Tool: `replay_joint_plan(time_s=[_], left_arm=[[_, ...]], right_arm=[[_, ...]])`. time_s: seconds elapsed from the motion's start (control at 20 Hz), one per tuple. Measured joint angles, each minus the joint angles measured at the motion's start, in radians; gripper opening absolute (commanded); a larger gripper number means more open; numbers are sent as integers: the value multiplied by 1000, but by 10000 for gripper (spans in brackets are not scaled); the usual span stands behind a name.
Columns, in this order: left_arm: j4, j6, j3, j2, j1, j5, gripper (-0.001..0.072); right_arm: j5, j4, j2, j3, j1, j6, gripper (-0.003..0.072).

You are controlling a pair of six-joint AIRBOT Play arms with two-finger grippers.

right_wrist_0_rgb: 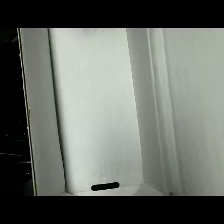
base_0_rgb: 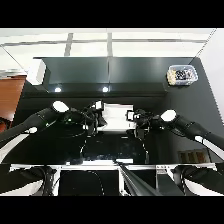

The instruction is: Fold the box and place the chain.

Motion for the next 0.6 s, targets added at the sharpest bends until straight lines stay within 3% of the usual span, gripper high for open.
replay_joint_plan(time_s=[0.05, 0.1, 0.15, 0.2, 0.6], left_arm=[[1, 0, 0, 0, -1, 2, 286], [6, -3, 0, -1, -2, 3, 289], [7, -3, 0, -1, -2, 3, 223], [9, -3, 0, -1, -3, 3, 30], [78, -79, 2, 49, 12, -24, 23]], right_arm=[[0, 0, 0, 0, 0, 0, 482], [0, 0, 0, 0, 0, 0, 482], [0, 0, 0, 0, 0, 0, 482], [0, 0, 0, 0, 0, 0, 482], [0, 0, 0, 0, 0, 0, 482]])
